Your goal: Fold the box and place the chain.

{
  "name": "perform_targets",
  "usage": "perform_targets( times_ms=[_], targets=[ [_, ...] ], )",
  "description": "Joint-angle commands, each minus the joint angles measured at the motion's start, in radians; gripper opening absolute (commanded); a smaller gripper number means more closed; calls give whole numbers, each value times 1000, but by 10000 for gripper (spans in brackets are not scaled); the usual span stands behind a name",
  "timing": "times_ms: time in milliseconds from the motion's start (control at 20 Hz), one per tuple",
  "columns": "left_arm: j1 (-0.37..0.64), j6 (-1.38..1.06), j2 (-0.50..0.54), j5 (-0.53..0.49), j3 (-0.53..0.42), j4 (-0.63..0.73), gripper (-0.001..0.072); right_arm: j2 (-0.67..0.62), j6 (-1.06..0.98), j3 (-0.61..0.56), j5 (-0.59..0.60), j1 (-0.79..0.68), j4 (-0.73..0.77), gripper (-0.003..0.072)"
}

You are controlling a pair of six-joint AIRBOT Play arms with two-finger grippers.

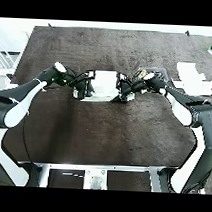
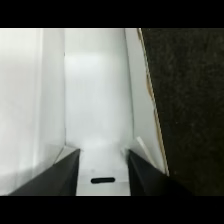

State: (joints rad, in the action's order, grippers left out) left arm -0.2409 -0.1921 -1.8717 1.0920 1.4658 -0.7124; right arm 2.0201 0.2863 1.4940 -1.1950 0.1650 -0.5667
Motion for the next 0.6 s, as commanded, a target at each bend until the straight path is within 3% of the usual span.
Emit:
perform_targets(
  times_ms=[0,50,250,300,350,550],
  targets=[
    [0,0,-2,-6,0,11,341,0,-1,0,0,0,2,423],
    [0,0,-2,-10,0,11,224,0,-1,0,0,0,2,423],
    [0,1,-2,-10,0,11,223,0,-1,0,0,0,2,423],
    [0,0,-2,-10,0,11,351,0,-1,0,0,0,2,423],
    [0,2,-2,-11,0,15,534,0,-1,0,0,0,2,424],
    [0,3,-2,-10,0,16,552,0,-1,0,0,0,2,423]
  ],
)
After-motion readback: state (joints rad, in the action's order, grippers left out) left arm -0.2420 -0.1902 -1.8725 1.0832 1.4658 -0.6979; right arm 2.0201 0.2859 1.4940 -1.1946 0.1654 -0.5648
